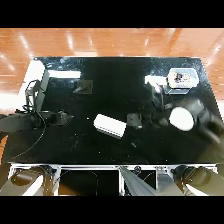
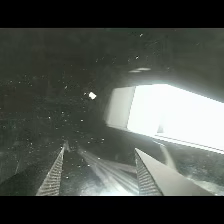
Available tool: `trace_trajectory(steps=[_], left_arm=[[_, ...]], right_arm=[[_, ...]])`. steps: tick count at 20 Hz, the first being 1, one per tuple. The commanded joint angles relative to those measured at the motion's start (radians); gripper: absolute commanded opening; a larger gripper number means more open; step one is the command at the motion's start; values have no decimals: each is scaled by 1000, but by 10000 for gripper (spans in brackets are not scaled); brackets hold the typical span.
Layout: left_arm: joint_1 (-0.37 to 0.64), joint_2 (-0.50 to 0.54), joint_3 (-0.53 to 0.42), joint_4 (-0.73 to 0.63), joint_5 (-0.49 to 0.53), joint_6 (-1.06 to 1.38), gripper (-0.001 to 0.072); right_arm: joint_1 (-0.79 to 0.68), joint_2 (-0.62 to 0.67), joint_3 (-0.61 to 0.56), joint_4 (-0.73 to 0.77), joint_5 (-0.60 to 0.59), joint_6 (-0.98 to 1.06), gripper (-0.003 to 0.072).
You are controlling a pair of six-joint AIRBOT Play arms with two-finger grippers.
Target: Fold the box and place the chain.
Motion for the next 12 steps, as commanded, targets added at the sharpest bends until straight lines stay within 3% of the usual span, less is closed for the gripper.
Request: trace_trajectory(steps=[1,3,6,12], left_arm=[[0,-71,0,0,-21,21,549],[0,-105,0,0,-17,42,549],[0,-116,0,0,-12,44,549],[0,-116,0,-1,-4,44,549]], right_arm=[[55,140,-299,249,-411,240,29],[102,60,-296,328,-523,200,29],[123,-38,-287,509,-410,-26,29],[127,-113,-287,490,-450,-78,29]])
